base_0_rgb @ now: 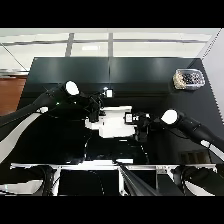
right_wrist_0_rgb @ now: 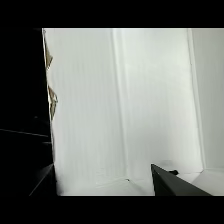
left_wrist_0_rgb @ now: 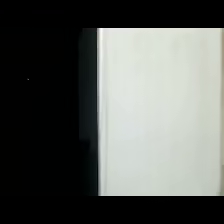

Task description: Fold the box and place the chain.

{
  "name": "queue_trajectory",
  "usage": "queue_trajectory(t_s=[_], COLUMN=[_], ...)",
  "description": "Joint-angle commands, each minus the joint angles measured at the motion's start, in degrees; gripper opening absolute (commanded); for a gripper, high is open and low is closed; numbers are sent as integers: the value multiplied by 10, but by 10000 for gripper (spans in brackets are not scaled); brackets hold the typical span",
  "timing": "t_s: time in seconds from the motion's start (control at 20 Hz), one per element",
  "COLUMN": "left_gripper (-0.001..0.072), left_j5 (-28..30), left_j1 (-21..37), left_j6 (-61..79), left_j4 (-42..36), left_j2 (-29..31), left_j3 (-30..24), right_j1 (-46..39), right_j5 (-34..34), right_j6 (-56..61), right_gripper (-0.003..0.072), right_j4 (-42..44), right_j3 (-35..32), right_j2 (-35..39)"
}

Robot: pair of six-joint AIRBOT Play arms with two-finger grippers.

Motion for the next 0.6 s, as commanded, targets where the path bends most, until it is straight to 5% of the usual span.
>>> queue_trajectory(t_s=[0.0, 0.55], left_gripper=[26, 25], left_j5=[0, 0], left_j1=[0, 0], left_j6=[0, 1], left_j4=[0, 0], left_j2=[0, 2], left_j3=[1, 1], right_j1=[-2, -42], right_j5=[-56, -63], right_j6=[0, -38], right_gripper=[707, 707], right_j4=[11, 30], right_j3=[3, 17], right_j2=[20, 38])
